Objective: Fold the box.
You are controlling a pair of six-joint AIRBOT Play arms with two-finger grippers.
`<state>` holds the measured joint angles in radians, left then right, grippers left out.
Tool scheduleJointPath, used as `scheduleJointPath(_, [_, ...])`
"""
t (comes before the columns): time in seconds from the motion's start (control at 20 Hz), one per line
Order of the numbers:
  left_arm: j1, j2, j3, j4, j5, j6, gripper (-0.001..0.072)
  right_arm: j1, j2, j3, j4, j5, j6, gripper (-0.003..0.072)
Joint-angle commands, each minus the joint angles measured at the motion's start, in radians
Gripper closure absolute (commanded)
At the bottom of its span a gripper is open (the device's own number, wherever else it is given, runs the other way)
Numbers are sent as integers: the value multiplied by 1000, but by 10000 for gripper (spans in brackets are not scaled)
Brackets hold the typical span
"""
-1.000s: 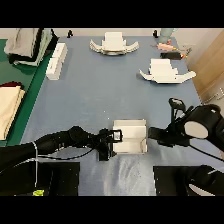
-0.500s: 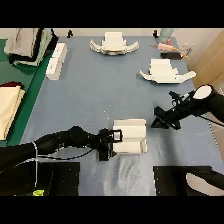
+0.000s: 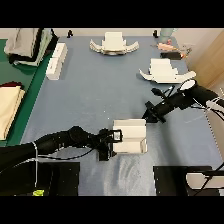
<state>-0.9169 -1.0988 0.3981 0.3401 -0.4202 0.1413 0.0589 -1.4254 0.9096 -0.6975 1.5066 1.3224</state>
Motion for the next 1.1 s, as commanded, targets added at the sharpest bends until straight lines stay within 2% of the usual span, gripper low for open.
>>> scheduleJointPath(0.0, [0, 0, 1, 0, 0, 0, 395, 64, -18, 14, 23, 137, -89, 683])
scheduleJointPath(0.15, [0, 0, 1, 0, 0, 0, 395, 148, -8, 14, 9, 209, -146, 683])
scheduleJointPath(0.3, [0, 0, 1, 0, 0, 0, 395, 263, 50, 13, -130, 169, -179, 683])
scheduleJointPath(0.6, [0, 0, 1, 0, 0, 0, 395, 489, 195, -7, -412, -114, -183, 683])
scheduleJointPath(0.9, [0, 0, 1, 0, 0, 0, 395, 663, 361, -88, -541, -407, -213, 684])
scheduleJointPath(1.05, [0, 0, 1, 0, 0, 0, 395, 722, 447, -154, -555, -524, -240, 684])
